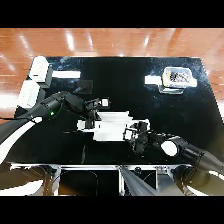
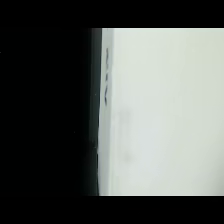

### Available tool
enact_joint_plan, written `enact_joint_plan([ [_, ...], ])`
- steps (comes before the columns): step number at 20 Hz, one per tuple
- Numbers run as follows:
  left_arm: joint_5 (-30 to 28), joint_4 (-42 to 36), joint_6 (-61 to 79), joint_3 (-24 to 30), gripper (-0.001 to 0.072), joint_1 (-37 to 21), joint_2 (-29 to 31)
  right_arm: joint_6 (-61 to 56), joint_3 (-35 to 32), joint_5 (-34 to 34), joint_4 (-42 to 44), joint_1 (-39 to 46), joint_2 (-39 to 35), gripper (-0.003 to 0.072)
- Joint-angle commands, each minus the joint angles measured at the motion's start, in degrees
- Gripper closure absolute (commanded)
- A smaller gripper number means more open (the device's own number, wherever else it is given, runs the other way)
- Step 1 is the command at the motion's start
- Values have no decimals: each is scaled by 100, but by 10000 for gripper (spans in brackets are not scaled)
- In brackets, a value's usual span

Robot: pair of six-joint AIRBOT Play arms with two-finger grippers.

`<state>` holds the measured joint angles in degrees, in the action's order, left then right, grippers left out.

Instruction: Fold the box and place the chain.

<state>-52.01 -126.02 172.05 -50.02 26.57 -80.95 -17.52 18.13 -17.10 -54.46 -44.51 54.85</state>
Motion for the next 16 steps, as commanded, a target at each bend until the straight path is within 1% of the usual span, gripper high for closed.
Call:
enact_joint_plan([
  [1,-26,-2,2,2,691,2,4,-7,7,520,96,-59,15,-34],
  [6,-46,-133,0,2,691,4,4,-107,9,577,85,-61,-105,-34],
  [11,-68,-90,2,2,691,22,4,-109,11,573,90,-61,-111,-34],
  [16,-212,-48,2,2,692,26,4,-140,13,584,96,-50,-114,-34],
])
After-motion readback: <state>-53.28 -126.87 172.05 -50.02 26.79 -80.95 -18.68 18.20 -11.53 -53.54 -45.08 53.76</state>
